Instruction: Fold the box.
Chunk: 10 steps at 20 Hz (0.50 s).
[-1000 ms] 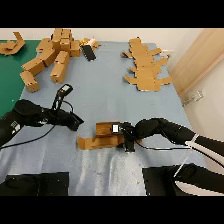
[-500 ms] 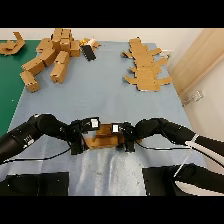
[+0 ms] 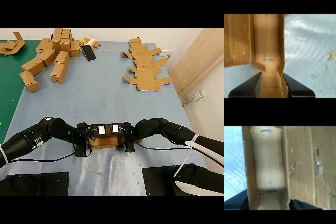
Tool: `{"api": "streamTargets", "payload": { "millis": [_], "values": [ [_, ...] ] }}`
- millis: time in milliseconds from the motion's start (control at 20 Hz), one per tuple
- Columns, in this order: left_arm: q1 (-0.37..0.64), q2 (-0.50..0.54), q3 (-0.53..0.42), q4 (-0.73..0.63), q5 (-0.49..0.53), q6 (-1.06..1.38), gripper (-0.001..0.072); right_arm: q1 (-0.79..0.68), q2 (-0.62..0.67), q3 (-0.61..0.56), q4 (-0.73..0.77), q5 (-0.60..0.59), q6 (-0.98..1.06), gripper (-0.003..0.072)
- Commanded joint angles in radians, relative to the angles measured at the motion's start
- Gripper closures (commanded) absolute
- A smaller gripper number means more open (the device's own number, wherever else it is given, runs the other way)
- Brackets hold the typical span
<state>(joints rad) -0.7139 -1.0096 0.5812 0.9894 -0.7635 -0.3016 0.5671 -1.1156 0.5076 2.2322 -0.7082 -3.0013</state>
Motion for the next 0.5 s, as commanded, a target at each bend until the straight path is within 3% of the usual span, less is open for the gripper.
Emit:
{"api": "streamTargets", "payload": {
  "millis": [0,150,200,250,450],
  "values": [
    [-0.016,-0.006,0.0,-0.012,0.027,-0.024,0.0368,0.0,-0.001,-0.001,0.0,0.0,0.0,0.0188],
    [-0.016,-0.021,0.0,-0.061,0.06,-0.059,0.037,0.0,-0.001,-0.001,0.0,0.0,0.0,0.0187],
    [-0.016,-0.027,0.0,-0.07,0.058,-0.059,0.0465,0.0,-0.001,-0.001,0.001,0.0,0.0,0.0187],
    [-0.016,-0.027,-0.001,-0.069,0.051,-0.058,0.0682,0.0,-0.001,-0.001,0.0,0.0,0.0,0.0188],
    [-0.016,-0.027,-0.001,-0.079,0.073,-0.065,0.0696,0.0,-0.001,-0.001,0.001,0.0,0.0,0.0188]
  ]
}}
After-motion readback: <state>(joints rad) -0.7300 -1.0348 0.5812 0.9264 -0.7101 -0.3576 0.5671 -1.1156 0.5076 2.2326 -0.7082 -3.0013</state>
